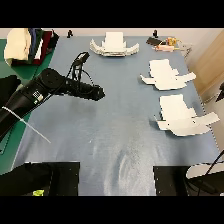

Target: Fold the box.

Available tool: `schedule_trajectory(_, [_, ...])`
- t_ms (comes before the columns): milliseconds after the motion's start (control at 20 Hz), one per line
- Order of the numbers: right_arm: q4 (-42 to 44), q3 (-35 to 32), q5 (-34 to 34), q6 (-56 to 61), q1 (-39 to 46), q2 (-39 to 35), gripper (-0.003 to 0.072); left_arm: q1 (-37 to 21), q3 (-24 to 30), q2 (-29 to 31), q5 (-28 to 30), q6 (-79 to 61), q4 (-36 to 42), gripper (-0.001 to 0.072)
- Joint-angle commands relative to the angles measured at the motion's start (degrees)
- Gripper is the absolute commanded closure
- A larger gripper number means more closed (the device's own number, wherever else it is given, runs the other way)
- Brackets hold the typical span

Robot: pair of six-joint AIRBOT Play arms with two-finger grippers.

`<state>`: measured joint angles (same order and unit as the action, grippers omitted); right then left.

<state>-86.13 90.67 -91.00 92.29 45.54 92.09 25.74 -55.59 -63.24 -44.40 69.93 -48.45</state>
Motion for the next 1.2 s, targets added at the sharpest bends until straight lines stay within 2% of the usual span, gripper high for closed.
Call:
schedule_trajectory(0, [3.6, 0.1, -0.1, -5.7, 4.0, 4.7, 0.0191, 0.0, 0.0, 0.0, -1.2, 0.6, 1.4, 0.0453])
schedule_trajectory(350, [-0.8, 0.1, 0.1, -10.8, 4.2, 8.2, 0.0191, 0.0, 0.0, 0.0, -1.7, 0.6, 2.4, 0.0453])
schedule_trajectory(550, [-0.3, 0.0, -1.0, -15.5, 4.0, 10.1, 0.0191, 0.0, 0.0, 0.0, -1.7, 0.6, 2.4, 0.0454])
schedule_trajectory(650, [3.5, 0.0, -1.2, -18.4, 4.0, 10.7, 0.02, 0.0, 0.0, 0.0, -1.7, 0.6, 2.4, 0.0454])
schedule_trajectory(750, [10.3, -0.1, -2.4, -21.7, 4.0, 10.8, 0.0377, 0.0, 0.0, 0.0, -1.7, 0.6, 2.4, 0.0454])
schedule_trajectory(950, [21.0, -0.3, -8.0, -23.6, 2.9, 10.8, 0.0593, 0.0, 0.0, 0.0, -1.9, 0.6, 3.6, 0.0455])
schedule_trajectory(1000, [23.1, -0.4, -8.9, -24.3, 2.1, 10.7, 0.0671, 0.0, -0.1, 0.0, -2.3, 0.6, 4.0, 0.0455])
schedule_trajectory(1150, [30.9, -2.8, -10.2, -26.3, -1.4, 10.1, 0.0683, -0.1, -0.1, 0.1, -3.7, 0.6, 5.3, 0.0464])
